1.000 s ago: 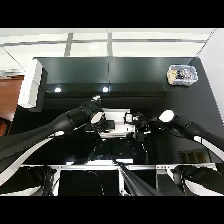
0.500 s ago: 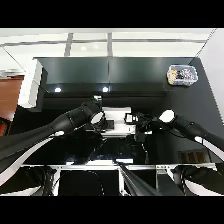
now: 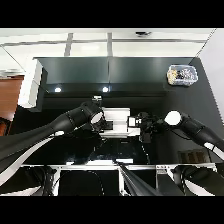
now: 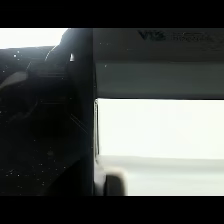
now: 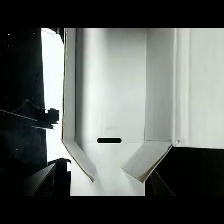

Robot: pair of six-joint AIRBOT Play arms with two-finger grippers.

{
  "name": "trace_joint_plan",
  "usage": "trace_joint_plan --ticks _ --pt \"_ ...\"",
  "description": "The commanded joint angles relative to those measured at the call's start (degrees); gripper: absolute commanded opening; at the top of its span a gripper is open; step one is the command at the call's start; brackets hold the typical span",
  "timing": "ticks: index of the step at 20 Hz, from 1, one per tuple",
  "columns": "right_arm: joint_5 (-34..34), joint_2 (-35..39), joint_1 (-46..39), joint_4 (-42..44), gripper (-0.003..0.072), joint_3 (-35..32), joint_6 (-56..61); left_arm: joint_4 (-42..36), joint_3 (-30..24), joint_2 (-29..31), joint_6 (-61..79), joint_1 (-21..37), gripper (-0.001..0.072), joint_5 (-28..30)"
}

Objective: Fold the box and place the chain.

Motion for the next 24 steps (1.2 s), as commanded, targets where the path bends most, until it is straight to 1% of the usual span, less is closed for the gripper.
trace_joint_plan --ticks 1,5,6,7,8,9,10,13,15,18,23,24 --pt "-0.7 0.8 0.0 -1.0 0.0674 0.1 0.5 0.1 0.0 0.0 0.2 0.0 0.0029 -0.3" --pt "-2.1 0.8 0.0 -0.9 0.0671 0.1 0.5 0.1 0.0 0.0 0.2 0.0 0.0030 0.0" --pt "-1.7 0.8 0.0 -0.6 0.0646 0.1 0.5 0.1 0.0 0.0 0.2 0.0 0.0030 0.0" --pt "-1.4 0.7 0.0 0.3 0.0471 0.1 0.5 0.1 0.0 0.0 0.2 0.0 0.0029 0.0" --pt "-1.3 0.7 0.0 1.7 0.0441 0.1 0.5 0.1 0.0 0.0 0.2 0.0 0.0030 0.1" --pt "-1.2 0.7 0.0 3.6 0.0355 0.1 0.5 0.1 0.0 0.0 0.2 0.0 0.0030 0.2" --pt "-1.2 0.6 0.0 6.1 0.0188 0.1 0.5 0.1 0.0 0.0 0.2 0.0 0.0030 0.2" --pt "-1.3 -1.4 0.7 13.6 0.0188 0.1 0.5 0.1 0.0 0.0 0.2 0.0 0.0030 0.2" --pt "-3.6 -3.3 2.9 16.1 0.0189 0.0 0.5 0.1 0.0 0.0 0.2 0.0 0.0030 0.2" --pt "-5.8 -5.7 4.4 16.6 0.0190 0.0 1.2 0.1 0.0 0.0 0.2 0.0 0.0030 0.2" --pt "-5.6 -5.8 4.4 16.4 0.0193 0.0 1.9 0.1 0.0 0.0 0.2 0.0 0.0030 0.2" --pt "-6.1 -5.8 4.4 16.6 0.0373 0.0 2.8 0.1 0.0 0.0 0.2 0.0 0.0030 0.2"
